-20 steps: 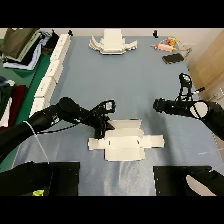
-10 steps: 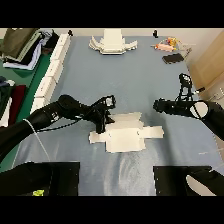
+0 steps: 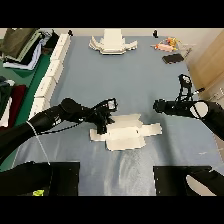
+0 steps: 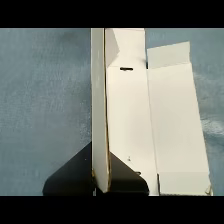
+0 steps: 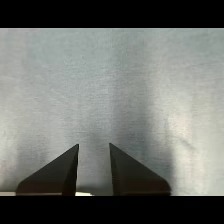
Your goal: Fold the box.
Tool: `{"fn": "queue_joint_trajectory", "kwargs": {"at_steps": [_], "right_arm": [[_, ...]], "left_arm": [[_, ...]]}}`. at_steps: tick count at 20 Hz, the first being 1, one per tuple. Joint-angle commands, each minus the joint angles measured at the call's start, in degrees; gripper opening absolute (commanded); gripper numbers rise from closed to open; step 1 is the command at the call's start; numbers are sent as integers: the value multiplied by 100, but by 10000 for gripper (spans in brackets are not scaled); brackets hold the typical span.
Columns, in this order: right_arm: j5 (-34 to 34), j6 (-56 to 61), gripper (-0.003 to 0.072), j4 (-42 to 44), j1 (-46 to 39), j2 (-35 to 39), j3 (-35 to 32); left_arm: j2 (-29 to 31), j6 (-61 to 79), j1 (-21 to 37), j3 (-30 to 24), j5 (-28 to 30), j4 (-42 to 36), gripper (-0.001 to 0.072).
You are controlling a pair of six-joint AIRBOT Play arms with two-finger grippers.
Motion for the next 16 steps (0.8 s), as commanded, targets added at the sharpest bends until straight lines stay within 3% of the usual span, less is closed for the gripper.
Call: {"fn": "queue_joint_trajectory", "kwargs": {"at_steps": [1,16], "right_arm": [[44,0,309,31,4,4,-2],[131,0,300,92,7,4,-2]], "left_arm": [[-4,-9,-98,-195,216,2,12],[-4,-361,-101,-339,-400,-11,12]]}}
